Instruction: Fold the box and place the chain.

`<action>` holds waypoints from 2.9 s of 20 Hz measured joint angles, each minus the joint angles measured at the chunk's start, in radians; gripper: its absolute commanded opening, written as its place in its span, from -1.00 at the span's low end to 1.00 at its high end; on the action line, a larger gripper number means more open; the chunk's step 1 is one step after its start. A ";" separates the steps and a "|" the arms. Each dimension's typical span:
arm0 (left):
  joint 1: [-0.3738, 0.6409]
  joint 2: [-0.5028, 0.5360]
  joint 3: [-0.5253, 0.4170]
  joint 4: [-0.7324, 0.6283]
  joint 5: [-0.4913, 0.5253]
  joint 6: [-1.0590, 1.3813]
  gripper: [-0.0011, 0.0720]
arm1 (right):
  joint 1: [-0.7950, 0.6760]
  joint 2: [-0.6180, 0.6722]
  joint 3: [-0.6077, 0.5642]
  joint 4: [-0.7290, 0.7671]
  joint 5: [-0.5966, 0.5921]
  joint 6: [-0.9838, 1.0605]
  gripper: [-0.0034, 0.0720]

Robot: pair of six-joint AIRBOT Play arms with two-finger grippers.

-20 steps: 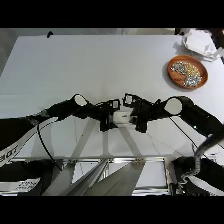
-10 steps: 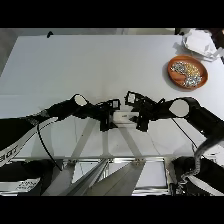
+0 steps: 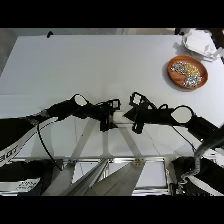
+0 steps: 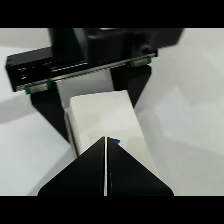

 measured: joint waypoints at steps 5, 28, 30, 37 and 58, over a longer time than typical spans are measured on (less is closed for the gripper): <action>0.000 0.000 0.000 0.000 0.000 0.000 0.15 | 0.000 0.001 -0.053 0.090 -0.048 -0.066 -0.88; 0.000 0.000 0.000 -0.003 0.000 -0.004 0.15 | 0.000 0.060 -0.164 0.205 -0.066 -0.167 -0.86; 0.000 0.000 0.000 -0.003 0.000 -0.003 0.15 | 0.000 0.113 -0.127 0.196 -0.079 -0.114 -0.87; 0.000 0.000 0.000 0.000 0.000 0.000 0.15 | -0.254 0.206 0.117 -0.499 0.045 0.761 -0.88; 0.000 0.000 0.000 0.000 0.000 0.000 0.15 | -0.748 -0.230 0.253 -0.884 0.555 1.213 -0.86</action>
